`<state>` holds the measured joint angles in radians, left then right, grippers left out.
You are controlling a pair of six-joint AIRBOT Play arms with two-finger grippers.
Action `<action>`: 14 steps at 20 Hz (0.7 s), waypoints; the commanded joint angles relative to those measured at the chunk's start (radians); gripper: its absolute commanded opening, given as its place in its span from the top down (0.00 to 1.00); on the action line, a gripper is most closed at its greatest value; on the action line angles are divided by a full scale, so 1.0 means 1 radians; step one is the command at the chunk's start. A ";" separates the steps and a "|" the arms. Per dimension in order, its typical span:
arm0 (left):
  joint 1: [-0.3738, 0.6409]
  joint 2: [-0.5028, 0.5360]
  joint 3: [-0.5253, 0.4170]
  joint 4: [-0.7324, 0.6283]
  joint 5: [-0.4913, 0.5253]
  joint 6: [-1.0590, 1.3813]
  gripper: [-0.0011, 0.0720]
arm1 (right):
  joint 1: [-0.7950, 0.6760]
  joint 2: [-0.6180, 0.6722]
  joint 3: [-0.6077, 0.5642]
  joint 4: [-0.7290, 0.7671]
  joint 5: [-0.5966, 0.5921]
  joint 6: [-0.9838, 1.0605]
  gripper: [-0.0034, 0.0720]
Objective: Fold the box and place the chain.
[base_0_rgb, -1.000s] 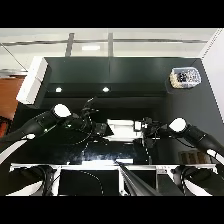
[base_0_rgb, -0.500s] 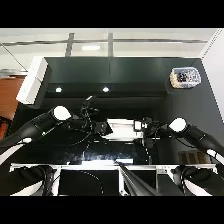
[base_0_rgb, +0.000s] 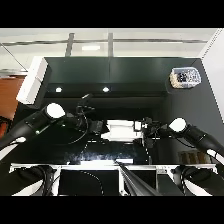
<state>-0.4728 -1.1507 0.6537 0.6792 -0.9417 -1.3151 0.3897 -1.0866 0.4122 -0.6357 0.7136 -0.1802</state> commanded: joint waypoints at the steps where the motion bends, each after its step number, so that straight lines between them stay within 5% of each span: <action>1: 0.123 0.076 0.001 0.082 -0.112 0.000 0.00 | 0.001 0.001 0.000 0.000 0.000 0.001 0.42; 4: 0.293 0.143 0.001 0.127 -0.192 0.000 0.02 | 0.001 0.001 0.000 0.000 0.000 0.001 0.42; 5: 0.347 0.151 -0.002 0.134 -0.206 0.003 0.17 | 0.001 0.001 0.000 0.000 0.000 0.001 0.42; 7: 0.428 0.151 -0.031 0.145 -0.193 0.006 0.93 | 0.001 0.001 0.000 0.000 0.000 0.001 0.42; 11: 0.484 0.122 -0.174 0.092 -0.136 0.000 0.94 | 0.001 0.001 0.000 0.000 0.000 0.001 0.42; 14: 0.410 0.046 -0.265 -0.031 -0.077 0.045 0.95 | 0.001 0.001 0.000 0.000 -0.001 0.001 0.42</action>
<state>-0.0383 -1.0569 0.4675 0.7433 -1.0721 -1.3025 0.3897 -1.0866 0.4122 -0.6357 0.7132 -0.1799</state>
